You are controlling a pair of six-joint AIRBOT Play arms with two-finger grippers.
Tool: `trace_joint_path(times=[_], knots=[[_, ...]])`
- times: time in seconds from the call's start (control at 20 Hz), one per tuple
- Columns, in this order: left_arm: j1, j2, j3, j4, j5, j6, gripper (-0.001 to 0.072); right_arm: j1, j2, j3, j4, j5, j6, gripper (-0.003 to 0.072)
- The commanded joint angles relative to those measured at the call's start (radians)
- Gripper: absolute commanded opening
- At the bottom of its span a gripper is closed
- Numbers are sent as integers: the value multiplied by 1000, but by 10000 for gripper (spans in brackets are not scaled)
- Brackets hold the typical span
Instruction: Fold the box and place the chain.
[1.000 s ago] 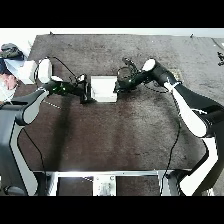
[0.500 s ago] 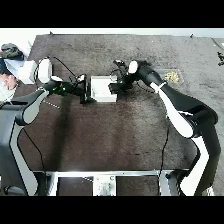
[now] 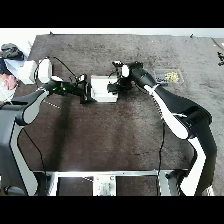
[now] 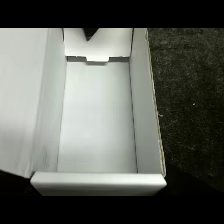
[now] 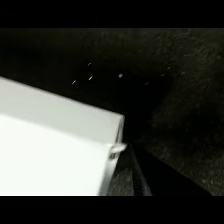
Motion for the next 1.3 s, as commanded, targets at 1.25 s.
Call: trace_joint_path(times=[1.25], knots=[[1, 1, 0, 0, 0, 0, 553, 80, -61, 24, -209, 46, 278, 53]])
